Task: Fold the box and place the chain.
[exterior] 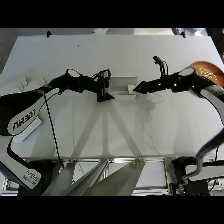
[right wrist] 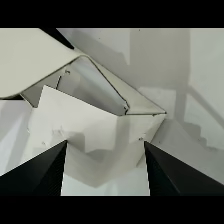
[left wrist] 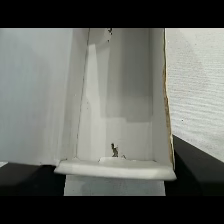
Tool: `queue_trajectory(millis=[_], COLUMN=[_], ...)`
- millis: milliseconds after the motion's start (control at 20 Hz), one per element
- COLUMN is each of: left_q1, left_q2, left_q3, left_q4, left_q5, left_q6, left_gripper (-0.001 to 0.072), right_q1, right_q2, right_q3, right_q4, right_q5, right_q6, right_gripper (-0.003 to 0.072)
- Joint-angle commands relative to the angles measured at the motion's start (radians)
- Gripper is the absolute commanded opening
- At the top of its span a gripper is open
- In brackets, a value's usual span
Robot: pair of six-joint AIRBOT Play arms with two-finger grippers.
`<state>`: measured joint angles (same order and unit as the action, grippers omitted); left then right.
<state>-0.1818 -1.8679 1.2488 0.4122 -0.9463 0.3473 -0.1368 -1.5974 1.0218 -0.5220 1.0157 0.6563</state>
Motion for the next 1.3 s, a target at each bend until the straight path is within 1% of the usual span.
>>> queue_trajectory(millis=[0, 250, 450, 750, 950, 1150, 1250], left_q1=[0.0, 0.0, 0.0, 0.0, 0.0, 0.0, 0.0], left_q2=[0.0, 0.0, 0.0, 0.0, 0.0, 0.001, 0.0], left_q3=[0.0, 0.0, 0.0, 0.0, 0.0, 0.0, 0.0], left_q4=[0.0, 0.0, 0.0, 0.0, 0.0, 0.0, 0.0], left_q5=[0.0, 0.0, 0.0, 0.0, 0.0, 0.0, 0.0], left_q6=[0.0, 0.0, 0.0, 0.0, 0.0, 0.0, 0.0], left_gripper=[0.028, 0.028, 0.028, 0.028, 0.028, 0.028, 0.028], right_q1=[0.011, 0.068, 0.076, 0.076, 0.076, 0.08, 0.098], right_q2=[-0.001, -0.015, -0.021, -0.021, -0.021, -0.017, -0.01], right_q3=[0.0, 0.0, 0.0, 0.0, 0.0, 0.0, 0.0], right_q4=[0.007, 0.005, -0.006, -0.137, -0.138, -0.143, -0.191], right_q5=[-0.023, -0.08, -0.137, -0.211, -0.22, -0.216, -0.222], right_q6=[-0.003, -0.029, -0.026, 0.081, 0.103, 0.107, 0.143], right_gripper=[0.0538, 0.0539, 0.0539, 0.0536, 0.0523, 0.0495, 0.0495])
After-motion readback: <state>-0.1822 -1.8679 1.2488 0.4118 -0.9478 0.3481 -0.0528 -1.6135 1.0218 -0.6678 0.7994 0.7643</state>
